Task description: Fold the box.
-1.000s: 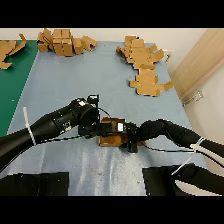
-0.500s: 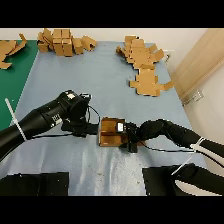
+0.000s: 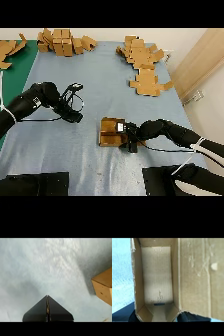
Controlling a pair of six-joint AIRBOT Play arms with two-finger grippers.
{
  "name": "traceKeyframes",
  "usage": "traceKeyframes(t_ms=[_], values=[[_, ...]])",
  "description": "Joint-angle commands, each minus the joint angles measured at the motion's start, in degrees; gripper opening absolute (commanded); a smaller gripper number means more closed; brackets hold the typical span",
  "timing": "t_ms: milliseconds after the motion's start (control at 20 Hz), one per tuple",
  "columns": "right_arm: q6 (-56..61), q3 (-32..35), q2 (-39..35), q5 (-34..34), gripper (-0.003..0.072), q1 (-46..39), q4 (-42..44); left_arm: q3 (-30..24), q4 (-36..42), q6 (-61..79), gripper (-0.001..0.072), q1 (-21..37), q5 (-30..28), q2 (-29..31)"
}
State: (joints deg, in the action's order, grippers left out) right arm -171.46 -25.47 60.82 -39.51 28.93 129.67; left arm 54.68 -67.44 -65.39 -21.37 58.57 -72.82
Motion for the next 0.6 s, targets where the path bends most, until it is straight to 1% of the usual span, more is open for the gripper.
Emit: traceKeyframes(t_ms=[0, 50, 150, 200, 300, 400, 550], values=[[0.0, 0.0, -0.1, 0.0, 0.0503, 0.0, 0.0, -0.2, 9.7, 25.4, 0.0013, 2.5, -9.2, -2.7], [0.0, 0.0, -0.1, 0.0, 0.0504, 0.0, 0.0, -0.2, 11.8, 31.8, 0.0013, 1.5, -10.2, -3.3], [0.0, 0.0, -0.1, 0.0, 0.0503, 0.0, 0.0, -0.5, 15.8, 38.1, 0.0013, 0.0, -11.6, -3.7], [0.0, 0.0, -0.1, 0.0, 0.0503, 0.0, 0.0, -1.0, 17.9, 41.7, 0.0013, -0.1, -11.3, -3.6], [0.0, 0.0, -0.1, 0.0, 0.0503, 0.0, 0.0, -2.9, 19.3, 50.2, 0.0011, -0.1, -9.4, -2.5], [0.0, 0.0, -0.1, 0.0, 0.0503, 0.0, 0.0, -7.1, 21.1, 56.2, 0.0012, -0.1, -8.6, -0.2], [0.0, 0.0, -0.1, 0.0, 0.0503, 0.0, 0.0, -15.6, 26.9, 68.7, 0.0012, -0.7, -9.2, 4.4]])
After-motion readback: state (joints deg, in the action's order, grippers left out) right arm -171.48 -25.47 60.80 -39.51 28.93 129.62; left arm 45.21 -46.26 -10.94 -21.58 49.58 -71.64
